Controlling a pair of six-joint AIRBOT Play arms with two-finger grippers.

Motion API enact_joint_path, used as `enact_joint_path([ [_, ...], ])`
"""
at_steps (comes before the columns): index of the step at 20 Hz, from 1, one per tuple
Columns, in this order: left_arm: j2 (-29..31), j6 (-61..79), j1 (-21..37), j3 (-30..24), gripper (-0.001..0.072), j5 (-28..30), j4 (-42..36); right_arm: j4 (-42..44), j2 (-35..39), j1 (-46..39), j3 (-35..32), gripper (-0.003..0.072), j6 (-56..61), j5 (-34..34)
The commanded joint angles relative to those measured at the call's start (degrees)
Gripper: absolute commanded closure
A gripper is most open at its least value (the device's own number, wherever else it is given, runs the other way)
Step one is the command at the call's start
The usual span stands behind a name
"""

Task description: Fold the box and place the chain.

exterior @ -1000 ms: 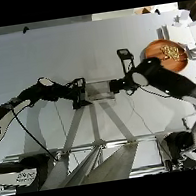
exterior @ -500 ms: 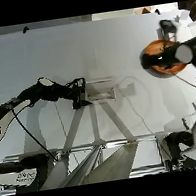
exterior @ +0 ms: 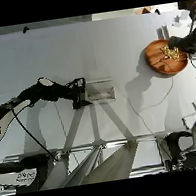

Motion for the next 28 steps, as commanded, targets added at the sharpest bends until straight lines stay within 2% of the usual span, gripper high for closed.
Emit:
enact_joint_path([
  [1, 0.0, 0.0, 0.0, 0.02, 0.0433, 0.0, 0.0, -0.17, -8.33, -4.26, 4.46, -0.0006, 0.42, -4.98],
  [4, 0.0, 0.0, 0.0, 0.02, 0.0433, 0.0, 0.0, -0.17, -13.42, -4.76, 6.69, -0.0006, 0.44, -6.56],
  [9, 0.0, 0.0, 0.0, 0.02, 0.0433, 0.02, 0.0, -0.09, -18.16, -4.63, 6.8, 0.0005, 0.42, -7.58],
  [12, 0.0, -0.02, -0.02, 0.02, 0.0433, 0.02, 0.0, -0.15, -18.64, -4.59, 6.78, 0.0071, 0.42, -8.17],
  [13, 0.0, 0.0, 0.0, 0.02, 0.0433, 0.02, 0.0, -0.15, -18.64, -4.52, 6.8, 0.0185, 0.42, -8.0],
  [14, 0.0, 0.0, 0.0, 0.02, 0.0433, 0.02, 0.0, -0.15, -18.62, -4.44, 6.78, 0.026, 0.39, -7.74],
  [17, -0.02, 0.0, 0.0, 0.02, 0.0433, 0.02, 0.0, -0.44, -17.97, -2.93, 6.78, 0.0386, -1.01, -7.48],
  [18, 0.0, 0.0, 0.0, 0.02, 0.0433, 0.0, 0.0, -0.42, -17.42, -2.45, 6.78, 0.0495, -1.75, -7.04],
  [19, 0.0, 0.0, 0.0, 0.02, 0.0433, 0.0, 0.0, -0.35, -16.92, -2.25, 6.78, 0.0653, -1.73, -6.1],
  [20, 0.0, 0.0, 0.0, 0.02, 0.0433, 0.0, 0.0, -0.11, -16.52, -2.27, 6.78, 0.0677, -1.62, -5.03],
  [25, 0.0, 0.0, 0.0, 0.02, 0.0433, 0.0, 0.0, -0.28, -13.05, -2.01, 6.71, 0.0678, -2.78, 1.42],
  [28, -0.02, 0.0, 0.0, 0.02, 0.0433, 0.02, 0.0, -0.13, -8.76, -0.59, 5.64, 0.0679, -12.15, 4.48],
])
